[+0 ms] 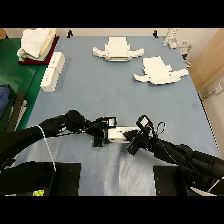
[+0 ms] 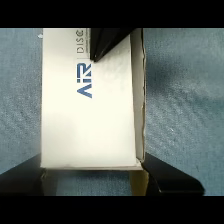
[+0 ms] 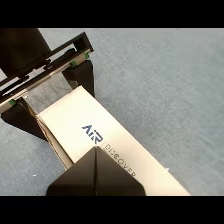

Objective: Fold the box.

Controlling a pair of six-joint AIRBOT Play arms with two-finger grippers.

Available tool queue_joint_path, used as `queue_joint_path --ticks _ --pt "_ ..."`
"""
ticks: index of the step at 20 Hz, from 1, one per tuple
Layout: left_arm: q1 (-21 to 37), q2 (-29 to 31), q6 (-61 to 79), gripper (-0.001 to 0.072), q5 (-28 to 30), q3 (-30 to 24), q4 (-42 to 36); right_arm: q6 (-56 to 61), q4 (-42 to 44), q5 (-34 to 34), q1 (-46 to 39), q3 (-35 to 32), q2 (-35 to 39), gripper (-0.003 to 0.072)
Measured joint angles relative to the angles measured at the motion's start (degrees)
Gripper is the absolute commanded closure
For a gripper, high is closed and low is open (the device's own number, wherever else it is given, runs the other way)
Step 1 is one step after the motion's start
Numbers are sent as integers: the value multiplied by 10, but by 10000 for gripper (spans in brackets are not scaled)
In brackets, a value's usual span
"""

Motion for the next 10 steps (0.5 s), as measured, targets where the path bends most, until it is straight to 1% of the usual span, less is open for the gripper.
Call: queue_joint_path --ticks 7,10 --pt "0 0 0 251 0 0 0 0 -3 -1 0 -3 -1 677" --pt "0 0 0 251 0 0 0 0 -5 -11 0 -5 17 677"
